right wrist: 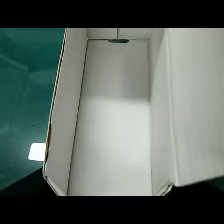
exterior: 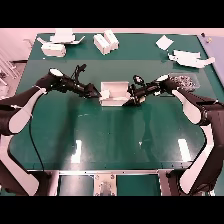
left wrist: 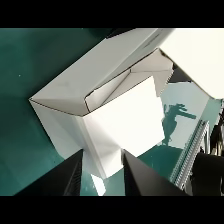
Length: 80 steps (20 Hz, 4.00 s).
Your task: Fold the box and place the chain.
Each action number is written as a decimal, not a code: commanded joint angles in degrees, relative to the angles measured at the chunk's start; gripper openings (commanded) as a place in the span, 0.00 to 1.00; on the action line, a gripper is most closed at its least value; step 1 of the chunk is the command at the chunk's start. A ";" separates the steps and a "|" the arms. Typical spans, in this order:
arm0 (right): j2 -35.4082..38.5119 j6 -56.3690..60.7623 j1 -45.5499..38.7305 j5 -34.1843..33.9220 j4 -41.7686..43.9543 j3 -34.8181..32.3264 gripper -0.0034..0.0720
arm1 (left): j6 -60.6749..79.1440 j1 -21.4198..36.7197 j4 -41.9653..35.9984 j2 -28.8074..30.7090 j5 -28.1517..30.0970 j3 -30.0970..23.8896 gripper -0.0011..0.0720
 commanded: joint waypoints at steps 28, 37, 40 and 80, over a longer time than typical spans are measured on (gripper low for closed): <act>0.00 0.02 0.00 0.00 0.00 0.00 0.77 | -21.62 -9.84 23.80 0.04 2.25 10.49 0.61; 0.00 0.02 0.00 0.00 0.00 0.00 0.77 | -33.53 -14.27 35.41 0.04 2.62 14.58 0.61; 0.00 0.02 0.00 0.00 0.00 0.00 0.77 | -37.38 -14.43 36.41 0.04 2.82 15.78 0.61; 0.00 0.02 0.00 0.00 0.00 0.00 0.77 | -57.55 -21.68 52.81 -1.25 8.72 15.78 0.59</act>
